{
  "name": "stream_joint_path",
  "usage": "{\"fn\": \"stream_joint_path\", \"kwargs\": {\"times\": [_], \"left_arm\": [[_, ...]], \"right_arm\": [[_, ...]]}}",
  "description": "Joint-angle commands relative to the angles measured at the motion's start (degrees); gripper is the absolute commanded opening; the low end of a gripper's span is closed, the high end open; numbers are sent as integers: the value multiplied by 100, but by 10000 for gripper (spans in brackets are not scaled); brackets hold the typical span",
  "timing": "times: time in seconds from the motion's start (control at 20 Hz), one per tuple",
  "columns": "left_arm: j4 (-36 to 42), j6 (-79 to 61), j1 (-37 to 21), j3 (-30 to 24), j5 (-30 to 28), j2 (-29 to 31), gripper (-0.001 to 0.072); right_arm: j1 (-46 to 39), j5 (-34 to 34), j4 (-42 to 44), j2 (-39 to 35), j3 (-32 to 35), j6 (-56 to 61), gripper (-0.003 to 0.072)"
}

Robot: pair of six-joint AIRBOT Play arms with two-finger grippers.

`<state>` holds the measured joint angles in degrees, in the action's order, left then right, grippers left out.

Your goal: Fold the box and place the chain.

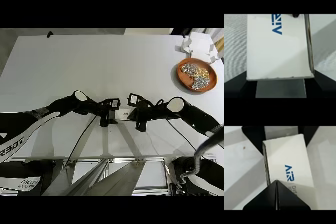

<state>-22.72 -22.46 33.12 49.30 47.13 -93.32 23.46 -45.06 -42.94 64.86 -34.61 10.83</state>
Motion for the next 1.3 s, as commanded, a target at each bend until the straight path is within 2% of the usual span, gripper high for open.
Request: {"fn": "stream_joint_path", "kwargs": {"times": [0.0,0.1,0.25,0.35,0.45,0.55,0.75,1.25], "left_arm": [[-22,-24,-7,0,22,4,31],[-22,-24,-7,0,26,4,31],[-20,-24,-7,0,24,7,31],[-17,-24,-7,0,20,4,31],[-20,-24,-7,0,22,4,31],[-20,-24,-7,0,22,4,31],[-20,-24,-7,0,24,4,31],[83,-24,-11,0,90,7,29]], "right_arm": [[-2,13,-72,-321,-291,1274,16],[-44,-24,-776,-730,-542,2708,16],[-262,-573,-2841,-1392,-778,5447,16],[-621,-1558,-4052,-1672,-778,6653,16],[-1207,-2865,-4693,-1663,-765,6909,17],[-2011,-3580,-4701,-1602,-752,6907,17],[-3154,-3661,-4229,-1591,-706,6913,17],[-3335,-3556,-3654,-1593,-706,6911,17]]}}
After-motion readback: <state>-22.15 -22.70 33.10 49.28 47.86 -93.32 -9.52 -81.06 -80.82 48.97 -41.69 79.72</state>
